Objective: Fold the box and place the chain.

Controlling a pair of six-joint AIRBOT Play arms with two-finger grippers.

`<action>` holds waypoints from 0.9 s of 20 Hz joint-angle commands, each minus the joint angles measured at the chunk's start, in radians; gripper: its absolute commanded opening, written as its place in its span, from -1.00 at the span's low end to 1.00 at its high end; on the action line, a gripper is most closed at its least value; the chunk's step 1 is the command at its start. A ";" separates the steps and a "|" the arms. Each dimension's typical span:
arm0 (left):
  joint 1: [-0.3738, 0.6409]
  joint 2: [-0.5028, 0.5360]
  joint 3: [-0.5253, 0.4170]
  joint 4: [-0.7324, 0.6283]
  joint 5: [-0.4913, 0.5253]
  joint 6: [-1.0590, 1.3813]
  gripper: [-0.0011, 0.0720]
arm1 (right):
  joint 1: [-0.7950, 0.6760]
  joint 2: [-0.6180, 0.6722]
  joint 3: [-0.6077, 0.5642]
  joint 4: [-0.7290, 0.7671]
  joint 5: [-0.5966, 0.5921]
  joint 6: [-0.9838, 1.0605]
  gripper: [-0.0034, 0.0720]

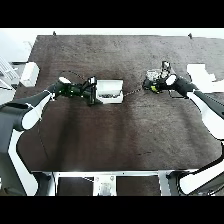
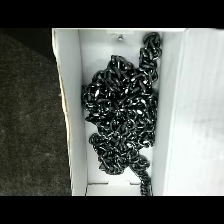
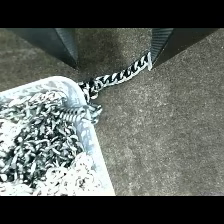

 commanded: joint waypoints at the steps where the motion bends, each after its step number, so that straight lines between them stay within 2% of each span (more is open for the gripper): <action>1: 0.000 0.000 0.000 0.000 -0.001 0.000 0.11 | -0.001 -0.028 0.007 0.004 0.000 0.006 0.19; 6: 0.000 0.000 0.000 0.000 -0.005 0.000 0.11 | -0.012 -0.061 0.017 0.005 -0.026 0.027 0.14; 7: 0.000 0.001 0.000 0.000 -0.005 0.000 0.11 | -0.012 -0.070 0.027 0.005 -0.026 0.027 0.07; 11: 0.000 0.001 0.000 0.000 -0.005 0.000 0.11 | -0.011 -0.093 0.047 0.003 -0.036 0.026 -0.88; 15: 0.000 0.001 0.000 0.000 -0.006 0.000 0.11 | -0.005 -0.045 0.051 -0.006 -0.059 0.022 -0.89; 18: 0.000 0.000 0.000 0.000 -0.005 0.000 0.11 | 0.029 0.081 0.051 -0.007 -0.056 -0.013 -0.89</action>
